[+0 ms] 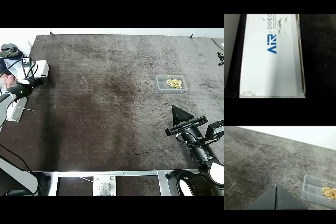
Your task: Fold the box and place the chain.
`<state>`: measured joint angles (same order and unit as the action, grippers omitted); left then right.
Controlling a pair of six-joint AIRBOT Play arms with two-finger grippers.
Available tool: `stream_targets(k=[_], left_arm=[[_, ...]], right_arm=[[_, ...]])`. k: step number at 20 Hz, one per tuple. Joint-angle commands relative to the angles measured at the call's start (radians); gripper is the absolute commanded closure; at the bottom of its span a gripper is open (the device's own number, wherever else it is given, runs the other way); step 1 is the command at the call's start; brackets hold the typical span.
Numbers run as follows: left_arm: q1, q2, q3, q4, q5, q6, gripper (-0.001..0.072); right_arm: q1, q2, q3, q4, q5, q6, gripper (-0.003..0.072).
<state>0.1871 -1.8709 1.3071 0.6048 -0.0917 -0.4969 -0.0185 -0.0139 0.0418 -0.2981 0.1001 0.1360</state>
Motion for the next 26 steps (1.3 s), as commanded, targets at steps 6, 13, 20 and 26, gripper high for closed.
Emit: stream_targets(k=[6,13,20,26], left_arm=[[0.001,0.031,0.002,-0.014,-0.023,-0.026,0.0037],[0.001,0.306,0.002,-0.013,-0.107,-0.026,0.0038],[-0.005,0.626,-0.031,-0.087,-0.374,0.029,0.0705],[-0.125,1.05,-0.409,-0.101,-0.038,0.176,0.0705]], right_arm=[[0.0,0.0,0.005,0.0,-0.001,-0.001,0.0459],[0.0,0.0,0.01,-0.005,-0.071,-0.008,0.0254],[0.0,0.0,0.01,-0.005,-0.108,-0.008,0.0253],[0.0,0.0,0.01,-0.005,-0.108,-0.008,0.0253]])
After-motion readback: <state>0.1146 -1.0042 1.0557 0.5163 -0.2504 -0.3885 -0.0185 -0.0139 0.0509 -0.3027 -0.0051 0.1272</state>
